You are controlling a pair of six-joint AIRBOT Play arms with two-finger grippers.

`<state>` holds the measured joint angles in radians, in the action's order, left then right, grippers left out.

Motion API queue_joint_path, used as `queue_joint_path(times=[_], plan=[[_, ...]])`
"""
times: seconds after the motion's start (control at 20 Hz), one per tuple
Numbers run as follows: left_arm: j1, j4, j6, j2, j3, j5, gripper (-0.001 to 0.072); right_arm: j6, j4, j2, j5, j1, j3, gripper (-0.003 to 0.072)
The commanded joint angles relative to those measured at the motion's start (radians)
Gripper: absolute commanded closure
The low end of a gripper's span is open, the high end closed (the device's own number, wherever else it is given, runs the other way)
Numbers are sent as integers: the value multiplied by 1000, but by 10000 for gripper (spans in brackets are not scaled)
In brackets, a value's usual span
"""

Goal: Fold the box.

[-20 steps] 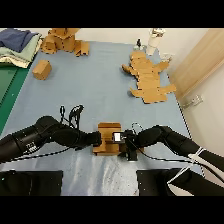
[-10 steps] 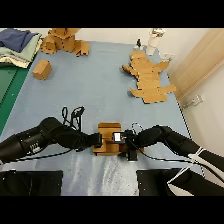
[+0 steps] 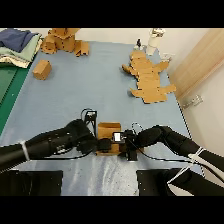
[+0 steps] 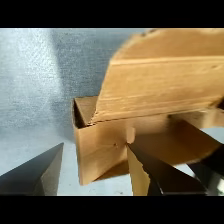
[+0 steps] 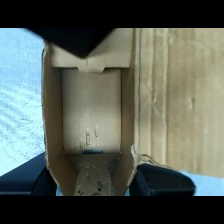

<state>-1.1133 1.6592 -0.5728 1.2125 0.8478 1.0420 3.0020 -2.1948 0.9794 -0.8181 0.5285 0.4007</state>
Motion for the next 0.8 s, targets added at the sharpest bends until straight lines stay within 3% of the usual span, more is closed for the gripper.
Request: queue_joint_path(times=[0.0, 0.05, 0.15, 0.45, 0.6, 0.75], plan=[[-34, -91, 75, 90, 76, 95, 111, 0, 0, 0, 0, 0, 0, 182], [-34, -100, 84, 106, 89, 113, 111, 0, 0, 0, 0, 0, 0, 182], [-34, -118, 122, 130, 108, 129, 213, 0, 0, 0, 0, 0, 0, 182], [-34, -120, 147, 206, 166, 134, 213, 0, 0, 0, 0, 0, 0, 182], [-34, -126, 148, 240, 182, 185, 235, 0, 0, 0, 0, 0, 0, 182], [-34, -154, 154, 242, 185, 226, 633, 0, 0, 0, 0, 0, 0, 182]])
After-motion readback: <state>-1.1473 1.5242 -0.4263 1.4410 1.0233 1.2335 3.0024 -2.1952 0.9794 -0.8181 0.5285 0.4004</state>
